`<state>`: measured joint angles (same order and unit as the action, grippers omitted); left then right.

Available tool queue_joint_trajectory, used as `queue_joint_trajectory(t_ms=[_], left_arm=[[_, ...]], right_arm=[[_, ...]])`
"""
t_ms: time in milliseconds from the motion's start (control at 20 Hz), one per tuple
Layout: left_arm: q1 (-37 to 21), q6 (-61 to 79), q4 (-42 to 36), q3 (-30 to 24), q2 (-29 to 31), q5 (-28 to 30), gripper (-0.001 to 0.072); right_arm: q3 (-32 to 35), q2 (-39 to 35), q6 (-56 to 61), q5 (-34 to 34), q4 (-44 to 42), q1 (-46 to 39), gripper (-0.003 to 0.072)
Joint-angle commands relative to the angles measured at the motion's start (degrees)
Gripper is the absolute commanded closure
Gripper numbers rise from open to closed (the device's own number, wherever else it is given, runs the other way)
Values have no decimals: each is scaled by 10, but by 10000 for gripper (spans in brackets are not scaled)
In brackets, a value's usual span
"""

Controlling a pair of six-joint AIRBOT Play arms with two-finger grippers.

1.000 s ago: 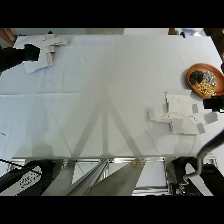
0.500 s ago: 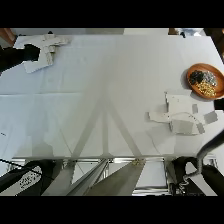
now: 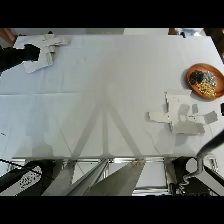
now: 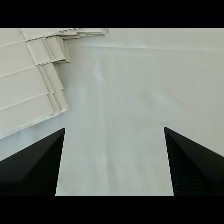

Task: Fold the box and place the chain.

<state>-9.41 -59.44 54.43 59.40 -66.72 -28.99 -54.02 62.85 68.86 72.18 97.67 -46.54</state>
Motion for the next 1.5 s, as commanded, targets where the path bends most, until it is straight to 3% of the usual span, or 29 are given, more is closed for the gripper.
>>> queue_joint_trajectory(t_ms=[0,550,850,950,1050,1450], left_arm=[[0,0,0,0,0,0,11],[0,0,0,0,0,0,11],[0,0,0,0,0,0,11],[0,0,0,0,0,0,11],[0,0,0,0,0,0,11],[0,0,0,0,0,0,11]], right_arm=[[-3,42,-33,-27,-9,-9,366],[-4,126,-54,-69,-22,-9,371],[-4,172,-68,-45,-47,-9,451],[-4,181,-68,-50,-47,-9,531],[-4,183,-66,-56,-46,-9,674],[-4,170,-107,6,-70,-9,673]])
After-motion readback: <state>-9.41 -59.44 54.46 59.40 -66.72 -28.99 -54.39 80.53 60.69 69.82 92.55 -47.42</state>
